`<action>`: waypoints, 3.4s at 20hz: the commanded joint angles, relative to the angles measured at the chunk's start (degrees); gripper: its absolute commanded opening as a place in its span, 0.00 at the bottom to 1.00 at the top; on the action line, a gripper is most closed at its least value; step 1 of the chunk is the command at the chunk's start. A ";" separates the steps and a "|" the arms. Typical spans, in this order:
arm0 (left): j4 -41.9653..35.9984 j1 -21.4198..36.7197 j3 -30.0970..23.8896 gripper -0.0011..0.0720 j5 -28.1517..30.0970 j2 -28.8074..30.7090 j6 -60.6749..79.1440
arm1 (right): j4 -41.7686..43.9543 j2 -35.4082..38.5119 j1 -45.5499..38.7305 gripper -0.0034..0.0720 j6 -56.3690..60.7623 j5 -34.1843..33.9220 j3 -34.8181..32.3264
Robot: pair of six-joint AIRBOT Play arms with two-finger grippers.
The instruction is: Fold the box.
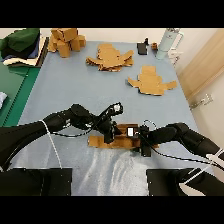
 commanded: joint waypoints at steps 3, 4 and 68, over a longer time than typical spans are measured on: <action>-0.07 -0.02 -0.02 0.03 0.09 -0.02 -0.02 | 0.04 0.87 0.04 0.77 0.00 -0.20 -0.04; -0.07 0.00 -0.02 0.03 0.11 -0.02 -0.02 | 0.02 1.55 0.04 0.77 0.26 -0.22 -0.04; 15.15 6.34 -0.02 0.83 -0.15 8.44 -29.99 | 0.02 2.03 0.04 0.69 0.44 2.93 -1.49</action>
